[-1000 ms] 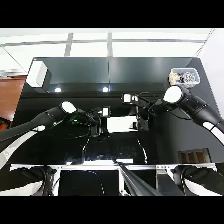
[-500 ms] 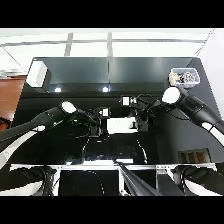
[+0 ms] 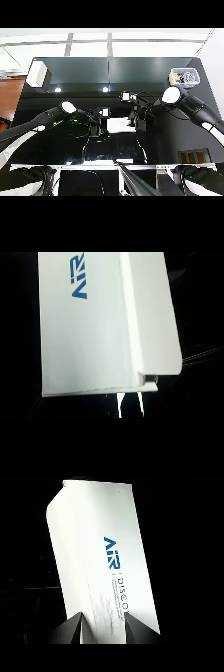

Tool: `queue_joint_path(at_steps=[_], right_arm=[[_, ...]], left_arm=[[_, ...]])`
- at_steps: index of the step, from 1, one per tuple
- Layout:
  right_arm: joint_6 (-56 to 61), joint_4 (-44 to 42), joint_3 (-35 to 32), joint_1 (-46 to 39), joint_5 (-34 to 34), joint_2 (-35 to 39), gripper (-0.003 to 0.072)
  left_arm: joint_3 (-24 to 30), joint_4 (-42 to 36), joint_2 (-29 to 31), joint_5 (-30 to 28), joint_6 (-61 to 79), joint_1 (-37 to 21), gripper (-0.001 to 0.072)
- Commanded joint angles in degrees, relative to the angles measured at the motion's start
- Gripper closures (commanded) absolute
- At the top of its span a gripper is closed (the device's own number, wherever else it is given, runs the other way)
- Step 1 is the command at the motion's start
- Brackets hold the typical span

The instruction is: Fold the box and place the chain.

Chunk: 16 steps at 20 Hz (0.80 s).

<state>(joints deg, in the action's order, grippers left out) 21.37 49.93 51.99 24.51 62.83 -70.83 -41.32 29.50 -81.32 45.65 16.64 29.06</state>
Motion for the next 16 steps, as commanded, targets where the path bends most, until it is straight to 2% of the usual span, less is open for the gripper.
queue_joint_path(at_steps=[1, 3, 14, 15, 16], right_arm=[[0.55, 0.50, 0.02, 0.02, -0.35, -0.02, 0.0390], [0.55, 1.40, 0.02, 0.02, -0.37, -0.02, 0.0495], [1.25, 0.96, 0.02, 0.02, -0.70, -0.02, 0.0500], [1.62, 0.94, 0.02, 0.02, -0.74, 0.00, 0.0564], [1.64, 0.96, 0.02, 0.02, -0.72, 0.00, 0.0564]], left_arm=[[-0.04, 0.00, -0.02, 0.02, 0.02, -0.02, 0.0191], [-0.04, 0.00, -0.02, 0.02, 0.02, -0.02, 0.0191], [-0.04, 0.00, -0.02, 0.02, 0.02, -0.02, 0.0191], [-0.04, 0.00, -0.02, 0.04, 0.02, -0.02, 0.0191], [-0.04, 0.00, -0.02, 0.04, 0.02, -0.02, 0.0191]])
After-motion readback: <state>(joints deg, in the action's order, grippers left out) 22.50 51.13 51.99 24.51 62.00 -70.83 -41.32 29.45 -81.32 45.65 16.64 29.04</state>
